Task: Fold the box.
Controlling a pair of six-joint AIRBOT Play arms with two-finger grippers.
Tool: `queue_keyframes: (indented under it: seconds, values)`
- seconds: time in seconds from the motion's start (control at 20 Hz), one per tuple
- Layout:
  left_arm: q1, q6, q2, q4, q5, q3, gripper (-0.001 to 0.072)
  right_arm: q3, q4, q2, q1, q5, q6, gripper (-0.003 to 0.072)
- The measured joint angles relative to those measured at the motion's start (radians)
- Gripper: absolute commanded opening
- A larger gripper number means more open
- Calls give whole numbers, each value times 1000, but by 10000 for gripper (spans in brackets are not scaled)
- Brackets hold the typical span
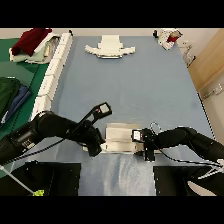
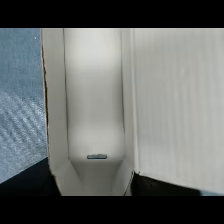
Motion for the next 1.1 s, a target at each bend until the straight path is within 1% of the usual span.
queue_keyframes:
  seconds: [0.05,0.1,0.2,0.35,0.5,0.6,0.75,0.8,0.85,1.05,1.1]
  values:
    - [21,80,31,7,-21,-29,375,0,0,0,0,0,0,503]
    - [47,148,58,7,-34,-57,628,0,0,0,0,0,0,503]
    - [113,265,94,-13,-56,-113,635,0,0,0,0,0,0,503]
    - [190,440,102,-69,-56,-187,635,0,0,0,0,0,0,503]
    - [220,618,74,-130,2,-228,635,0,0,0,0,0,0,503]
    - [230,718,43,-170,45,-240,635,0,0,0,0,0,0,503]
    - [232,849,-10,-238,83,-249,629,0,0,0,0,0,0,503]
    - [225,882,-26,-253,97,-250,515,0,0,0,0,0,0,503]
    - [216,912,-41,-269,111,-251,466,0,0,0,0,0,0,503]
    - [179,970,-91,-301,157,-253,465,0,0,0,0,0,0,503]
    - [172,977,-101,-311,166,-253,435,0,0,0,0,0,0,503]
